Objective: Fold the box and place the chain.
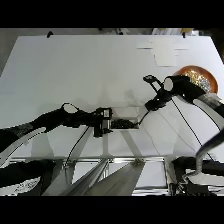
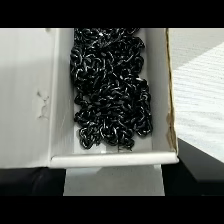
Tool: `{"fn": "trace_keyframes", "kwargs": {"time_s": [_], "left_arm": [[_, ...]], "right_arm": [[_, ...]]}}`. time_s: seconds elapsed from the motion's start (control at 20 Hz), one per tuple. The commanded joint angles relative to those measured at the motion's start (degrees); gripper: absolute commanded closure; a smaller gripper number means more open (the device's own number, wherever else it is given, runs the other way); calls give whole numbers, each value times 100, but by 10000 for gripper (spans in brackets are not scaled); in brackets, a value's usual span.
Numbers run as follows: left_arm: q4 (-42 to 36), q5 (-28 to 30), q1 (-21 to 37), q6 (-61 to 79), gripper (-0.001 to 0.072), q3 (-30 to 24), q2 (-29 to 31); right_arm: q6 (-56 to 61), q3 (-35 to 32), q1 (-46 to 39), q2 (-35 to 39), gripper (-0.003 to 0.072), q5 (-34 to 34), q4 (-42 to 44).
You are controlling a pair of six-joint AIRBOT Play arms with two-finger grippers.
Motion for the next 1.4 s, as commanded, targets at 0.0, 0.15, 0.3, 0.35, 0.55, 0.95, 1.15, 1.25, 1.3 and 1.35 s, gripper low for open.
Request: {"fn": "trace_keyframes", "kwargs": {"time_s": [0.0, 0.15, 0.3, 0.35, 0.55, 0.95, 1.15, 1.25, 1.3, 1.35], "left_arm": [[0, 0, 2, 2, 539, -2, 2], [2, 0, 2, 0, 538, -2, 2], [2, 0, 2, 0, 538, -2, 2], [2, 0, 2, 2, 538, -2, 2], [2, 2, 2, 2, 538, -2, 2], [2, 2, 2, 0, 538, -2, 2], [2, 2, 2, 2, 539, -2, 2], [2, 2, 2, 2, 538, -2, 2], [2, 2, 2, 0, 538, -2, 2], [2, 2, 2, 0, 538, -2, 2]], "right_arm": [[-192, -2, 4, 157, 668, 197, 4], [-192, -2, 4, 560, 668, 317, 4], [-197, -2, 31, 1043, 668, 446, 15], [-195, -2, 70, 1198, 668, 501, 22], [-210, -7, 247, 1598, 663, 424, 24], [-212, -494, 243, 1550, 507, -229, -601], [-212, -671, 240, 1495, 507, -566, -597], [-210, -671, 240, 1279, 506, -533, -573], [-210, -671, 240, 1126, 505, -468, -549], [-210, -673, 240, 981, 503, -396, -538]]}}
